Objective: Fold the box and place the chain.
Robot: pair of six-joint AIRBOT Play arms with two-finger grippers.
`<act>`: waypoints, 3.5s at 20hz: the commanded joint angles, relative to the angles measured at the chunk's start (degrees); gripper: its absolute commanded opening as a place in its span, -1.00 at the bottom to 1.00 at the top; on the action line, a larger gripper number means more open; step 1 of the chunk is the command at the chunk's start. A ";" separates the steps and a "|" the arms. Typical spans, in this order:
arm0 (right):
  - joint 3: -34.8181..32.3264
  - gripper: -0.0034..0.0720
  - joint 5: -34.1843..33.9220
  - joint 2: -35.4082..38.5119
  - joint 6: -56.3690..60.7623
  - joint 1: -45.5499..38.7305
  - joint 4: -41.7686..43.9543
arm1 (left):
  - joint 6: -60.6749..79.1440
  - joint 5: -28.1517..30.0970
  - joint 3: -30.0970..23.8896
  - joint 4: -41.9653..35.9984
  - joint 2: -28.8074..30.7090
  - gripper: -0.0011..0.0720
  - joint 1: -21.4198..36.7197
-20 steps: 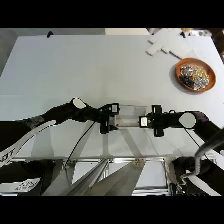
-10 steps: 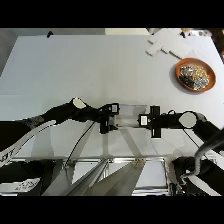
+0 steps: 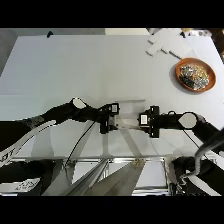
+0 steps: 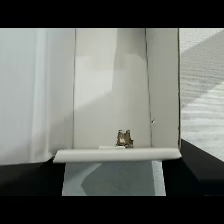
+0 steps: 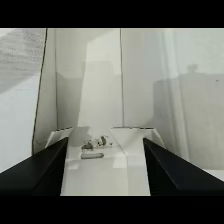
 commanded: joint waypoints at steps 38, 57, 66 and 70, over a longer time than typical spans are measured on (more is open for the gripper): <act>8.02 -0.86 16.24 -2.43 91.86 -21.94 -23.26 | 0.02 0.00 -0.02 0.02 0.04 -0.70 0.02; 6.45 -0.35 20.13 -7.04 76.54 -15.41 -0.90 | 0.02 0.00 -0.02 0.02 0.04 -0.70 0.02; 6.45 -0.06 20.15 -3.48 76.59 -15.39 -0.85 | 0.02 0.00 -0.02 0.02 0.04 -0.70 0.02; 6.45 -0.01 20.81 -3.48 76.67 -15.39 -0.85 | 0.02 0.00 -0.02 0.02 0.04 -0.70 0.02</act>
